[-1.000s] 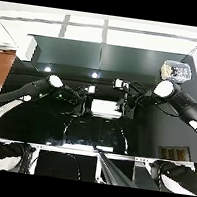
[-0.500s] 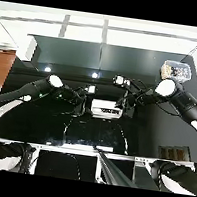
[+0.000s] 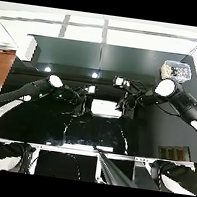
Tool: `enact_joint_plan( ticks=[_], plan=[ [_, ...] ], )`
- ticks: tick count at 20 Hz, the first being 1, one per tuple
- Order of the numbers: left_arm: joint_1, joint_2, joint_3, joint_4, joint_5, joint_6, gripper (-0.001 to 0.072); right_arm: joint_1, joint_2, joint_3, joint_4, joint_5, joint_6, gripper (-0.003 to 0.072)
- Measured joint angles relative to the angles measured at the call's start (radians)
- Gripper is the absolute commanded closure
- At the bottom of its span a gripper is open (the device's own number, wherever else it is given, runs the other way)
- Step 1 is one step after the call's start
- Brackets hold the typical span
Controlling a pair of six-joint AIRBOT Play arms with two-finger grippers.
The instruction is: Fold the box and place the chain.
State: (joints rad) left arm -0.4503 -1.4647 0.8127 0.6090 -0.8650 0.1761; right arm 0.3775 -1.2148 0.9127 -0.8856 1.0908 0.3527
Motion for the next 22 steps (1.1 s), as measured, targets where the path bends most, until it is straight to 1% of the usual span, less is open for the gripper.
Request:
enact_joint_plan(
  ticks=[1, 2, 3, 4, 6, 9, 10, 12, 13, 21, 22],
  plan=[
    [0.000, 0.000, 0.000, 0.000, 0.000, 0.000, 0.0359, 0.000, 0.000, 0.000, -0.003, 0.001, 0.000, 0.0525],
    [0.000, 0.000, 0.000, 0.000, 0.000, 0.000, 0.0359, 0.000, 0.000, 0.000, -0.005, 0.001, 0.000, 0.0451],
    [0.000, 0.000, 0.000, 0.000, 0.000, -0.001, 0.0359, 0.000, 0.000, 0.000, -0.009, -0.001, 0.000, 0.0335],
    [0.000, 0.000, 0.000, 0.000, 0.000, 0.000, 0.0359, 0.000, 0.000, 0.000, -0.012, -0.001, 0.000, 0.0287],
    [0.000, 0.000, 0.000, 0.000, 0.000, -0.001, 0.0359, 0.000, 0.000, 0.000, -0.011, -0.001, 0.000, 0.0287],
    [0.000, 0.000, 0.000, 0.000, 0.000, -0.001, 0.0359, 0.007, -0.001, 0.000, -0.011, -0.008, -0.001, 0.0291],
    [0.000, 0.000, 0.000, 0.000, 0.000, -0.001, 0.0359, 0.013, -0.004, 0.000, -0.011, -0.011, -0.001, 0.0314],
    [0.000, 0.000, 0.000, 0.000, 0.000, -0.001, 0.0359, 0.025, -0.011, 0.000, -0.017, -0.018, -0.001, 0.0535],
    [0.000, 0.000, 0.000, 0.000, 0.000, -0.002, 0.0359, 0.030, -0.014, 0.000, -0.021, -0.018, -0.001, 0.0558],
    [0.000, 0.000, 0.000, -0.001, 0.000, -0.004, 0.0359, 0.041, -0.018, 0.004, -0.057, -0.036, -0.001, 0.0558],
    [0.000, 0.000, 0.000, -0.001, 0.000, -0.003, 0.0358, 0.041, -0.015, 0.006, -0.059, -0.038, -0.001, 0.0533]
  ],
)
